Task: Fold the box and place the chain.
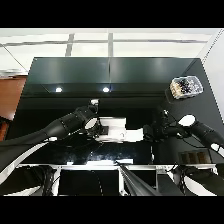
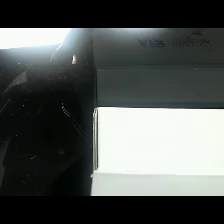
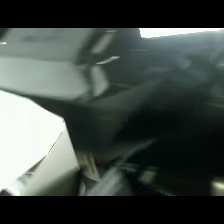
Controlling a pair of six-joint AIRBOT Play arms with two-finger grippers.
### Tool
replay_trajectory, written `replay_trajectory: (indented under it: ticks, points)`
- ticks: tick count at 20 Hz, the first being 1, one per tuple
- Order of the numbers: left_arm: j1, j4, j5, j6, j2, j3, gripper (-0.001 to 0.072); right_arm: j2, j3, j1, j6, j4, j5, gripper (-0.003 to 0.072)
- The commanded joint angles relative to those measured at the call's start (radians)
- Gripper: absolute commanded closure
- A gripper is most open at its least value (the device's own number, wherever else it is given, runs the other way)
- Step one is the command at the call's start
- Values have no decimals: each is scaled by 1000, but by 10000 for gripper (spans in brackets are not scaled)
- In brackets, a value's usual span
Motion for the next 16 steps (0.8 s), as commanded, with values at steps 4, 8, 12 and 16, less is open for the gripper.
replay_trajectory:
  ticks: [4,8,12,16]
  points:
    - [0,0,-2,6,0,-1,678,-10,50,33,-145,102,69,63]
    - [0,0,-3,6,0,-1,678,-10,95,36,-145,103,114,65]
    - [0,2,-3,6,0,-1,678,-10,144,99,-143,103,113,126]
    - [0,2,-2,6,0,-1,678,-10,181,171,-101,102,70,168]
